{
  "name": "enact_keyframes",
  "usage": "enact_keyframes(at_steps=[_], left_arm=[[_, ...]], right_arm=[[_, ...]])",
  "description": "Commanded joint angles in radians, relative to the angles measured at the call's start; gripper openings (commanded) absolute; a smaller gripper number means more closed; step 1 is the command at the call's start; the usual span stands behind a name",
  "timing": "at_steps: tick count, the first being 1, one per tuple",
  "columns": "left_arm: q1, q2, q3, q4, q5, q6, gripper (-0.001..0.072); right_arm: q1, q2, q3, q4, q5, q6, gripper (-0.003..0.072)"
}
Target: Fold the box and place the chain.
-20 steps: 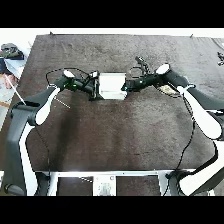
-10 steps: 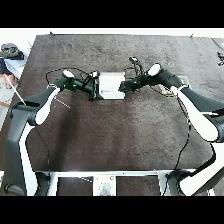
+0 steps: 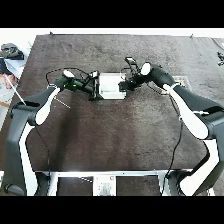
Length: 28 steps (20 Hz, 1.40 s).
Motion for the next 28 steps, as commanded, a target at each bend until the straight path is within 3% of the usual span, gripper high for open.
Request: enact_keyframes(at_steps=[1,10,12,13,20,21,28], left_arm=[[0.000,0.001,0.001,0.000,0.000,0.001,0.0134],[0.000,0.001,0.001,0.000,0.000,0.001,0.0134],[0.000,0.001,0.001,0.000,0.000,0.001,0.0134],[0.000,0.001,0.001,0.000,0.000,0.001,0.0134],[0.000,0.001,0.001,0.000,0.000,0.001,0.0134],[0.000,0.001,0.001,0.000,0.000,0.001,0.0134],[0.000,0.001,0.001,0.000,0.000,0.001,0.0134]], right_arm=[[0.043,-0.051,0.110,-0.136,0.097,0.143,0.0474],[0.085,-0.111,0.214,-0.333,0.244,0.330,0.0473],[0.085,-0.111,0.214,-0.351,0.240,0.358,0.0468],[0.088,-0.111,0.214,-0.355,0.233,0.366,0.0429],[0.121,-0.122,0.214,-0.372,0.189,0.412,0.0426],[0.121,-0.122,0.214,-0.373,0.189,0.415,0.0374],[0.121,-0.158,0.214,-0.373,0.182,0.442,0.0374]])
